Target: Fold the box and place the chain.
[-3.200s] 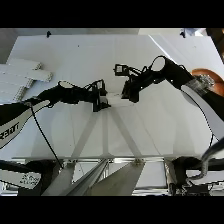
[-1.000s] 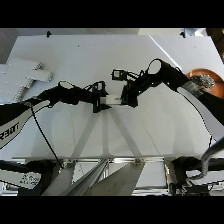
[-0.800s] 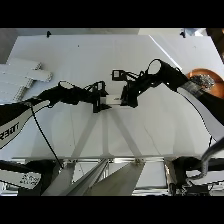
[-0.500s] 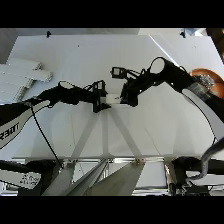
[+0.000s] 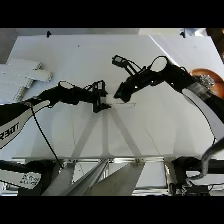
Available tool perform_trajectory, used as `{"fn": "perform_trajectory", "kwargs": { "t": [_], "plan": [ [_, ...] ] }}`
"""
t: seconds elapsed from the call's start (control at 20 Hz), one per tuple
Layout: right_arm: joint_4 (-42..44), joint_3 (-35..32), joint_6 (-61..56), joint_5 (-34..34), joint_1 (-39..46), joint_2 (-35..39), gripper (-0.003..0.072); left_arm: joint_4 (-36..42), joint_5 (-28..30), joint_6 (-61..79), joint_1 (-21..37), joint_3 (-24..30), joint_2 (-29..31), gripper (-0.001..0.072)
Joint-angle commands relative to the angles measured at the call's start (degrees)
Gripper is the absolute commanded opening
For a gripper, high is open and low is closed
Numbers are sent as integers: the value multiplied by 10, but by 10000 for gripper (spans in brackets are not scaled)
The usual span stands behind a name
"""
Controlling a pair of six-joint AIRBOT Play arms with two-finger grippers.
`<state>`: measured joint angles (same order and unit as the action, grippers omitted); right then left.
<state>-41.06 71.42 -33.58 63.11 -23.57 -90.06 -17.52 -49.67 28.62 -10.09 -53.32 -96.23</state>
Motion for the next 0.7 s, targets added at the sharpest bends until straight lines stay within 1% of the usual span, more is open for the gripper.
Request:
{"fn": "perform_trajectory", "kwargs": {
  "t": [0.0,0.1,0.2,0.5,0.65],
  "plan": [
    [86,0,-32,-20,0,-49,9,-1,0,0,0,0,0,394],
    [81,0,-49,-22,0,-75,9,-1,0,0,0,0,0,394],
    [59,0,-70,-21,0,-88,9,-1,-1,0,0,0,0,394],
    [-43,0,-113,-6,0,-89,9,-1,-1,0,0,0,0,394],
    [-56,0,-116,-3,0,-89,9,-1,-1,0,0,0,0,394]
  ]
}}
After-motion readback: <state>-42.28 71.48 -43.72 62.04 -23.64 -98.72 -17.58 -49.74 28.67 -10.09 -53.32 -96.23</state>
